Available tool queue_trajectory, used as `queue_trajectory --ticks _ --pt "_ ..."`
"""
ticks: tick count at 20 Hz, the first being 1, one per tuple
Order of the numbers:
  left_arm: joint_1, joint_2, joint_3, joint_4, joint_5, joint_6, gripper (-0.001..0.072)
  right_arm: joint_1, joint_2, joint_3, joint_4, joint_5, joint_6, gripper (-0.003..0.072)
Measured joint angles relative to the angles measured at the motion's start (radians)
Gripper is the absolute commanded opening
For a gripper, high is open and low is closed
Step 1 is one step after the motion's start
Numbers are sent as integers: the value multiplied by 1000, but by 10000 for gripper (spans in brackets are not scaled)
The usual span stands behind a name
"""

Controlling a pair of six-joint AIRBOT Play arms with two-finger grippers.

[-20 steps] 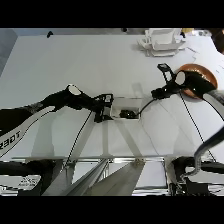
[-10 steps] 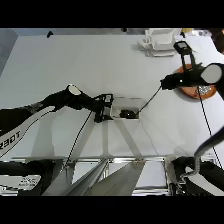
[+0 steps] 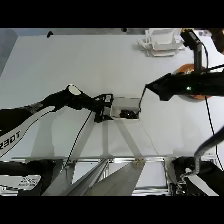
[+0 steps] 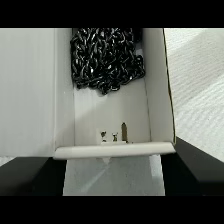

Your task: Fold the box and place the chain.

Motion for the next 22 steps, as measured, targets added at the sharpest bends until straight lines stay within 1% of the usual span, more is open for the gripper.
queue_trajectory --ticks 2,6,8,11,13,16,22 --pt "0 0 0 0 0 0 251 68 3 0 37 -20 -48 19" --pt "0 0 0 0 0 0 251 181 -3 0 64 -118 -102 18" --pt "0 0 0 0 0 0 251 212 -25 0 67 -158 -114 19" --pt "0 0 0 0 0 0 251 233 -89 0 61 -185 -118 19" --pt "0 0 0 0 0 0 251 239 -142 0 43 -183 -99 19" --pt "0 0 0 0 0 0 251 243 -219 0 -5 -149 -56 20" --pt "0 0 0 0 0 0 251 259 -278 0 -78 -101 10 20"
